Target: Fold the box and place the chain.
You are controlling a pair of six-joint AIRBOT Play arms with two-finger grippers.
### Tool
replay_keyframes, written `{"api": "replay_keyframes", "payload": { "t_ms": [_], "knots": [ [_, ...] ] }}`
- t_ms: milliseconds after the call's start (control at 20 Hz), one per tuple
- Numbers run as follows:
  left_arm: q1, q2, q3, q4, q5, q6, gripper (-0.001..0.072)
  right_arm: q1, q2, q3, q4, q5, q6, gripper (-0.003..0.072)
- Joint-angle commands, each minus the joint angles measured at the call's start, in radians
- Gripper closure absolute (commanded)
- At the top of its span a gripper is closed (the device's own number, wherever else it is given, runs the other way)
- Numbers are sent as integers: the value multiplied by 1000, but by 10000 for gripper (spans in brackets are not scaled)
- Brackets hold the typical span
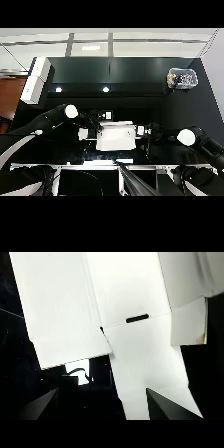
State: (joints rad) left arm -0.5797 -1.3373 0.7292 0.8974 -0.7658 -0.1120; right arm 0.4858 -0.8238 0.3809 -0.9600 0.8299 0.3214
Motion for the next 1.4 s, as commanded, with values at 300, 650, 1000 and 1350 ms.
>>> {"api": "replay_keyframes", "payload": {
  "t_ms": [300, 650, 1000, 1350],
  "knots": [
    [0, -1, 0, 3, 2, 0, 685, 9, -79, -5, 151, 15, -166, 62],
    [0, -1, 0, 3, 6, 0, 685, 9, -83, -13, 161, -4, -251, 62],
    [0, -1, 0, 3, 6, 0, 686, 110, -148, -13, 249, -51, -373, 62],
    [0, -1, 0, 3, 6, 0, 685, 142, -178, -12, 249, -135, -373, 62]
  ]
}}
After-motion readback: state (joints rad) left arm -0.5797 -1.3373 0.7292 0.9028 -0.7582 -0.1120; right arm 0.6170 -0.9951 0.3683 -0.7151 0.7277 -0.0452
